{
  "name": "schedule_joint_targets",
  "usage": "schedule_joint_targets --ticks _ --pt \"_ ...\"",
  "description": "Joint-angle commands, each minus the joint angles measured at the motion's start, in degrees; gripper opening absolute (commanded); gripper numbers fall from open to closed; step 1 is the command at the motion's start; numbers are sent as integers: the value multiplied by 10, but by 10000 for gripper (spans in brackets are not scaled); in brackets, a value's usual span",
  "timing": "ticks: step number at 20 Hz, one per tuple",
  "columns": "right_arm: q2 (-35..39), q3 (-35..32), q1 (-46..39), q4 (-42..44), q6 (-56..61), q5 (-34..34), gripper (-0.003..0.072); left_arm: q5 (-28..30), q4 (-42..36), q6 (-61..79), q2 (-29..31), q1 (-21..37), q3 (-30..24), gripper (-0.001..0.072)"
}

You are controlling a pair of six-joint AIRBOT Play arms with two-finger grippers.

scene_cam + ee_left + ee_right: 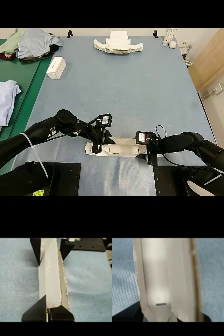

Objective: Fold the box.

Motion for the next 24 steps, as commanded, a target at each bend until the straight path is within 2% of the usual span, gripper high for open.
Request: schedule_joint_targets --ticks 1,23,24 --pt "0 0 0 -1 0 0 468 0 0 0 0 0 0 11" --pt "0 0 0 -3 0 0 468 16 -6 0 0 1 0 14" --pt "0 0 0 -3 0 0 467 16 -6 0 0 1 0 63"
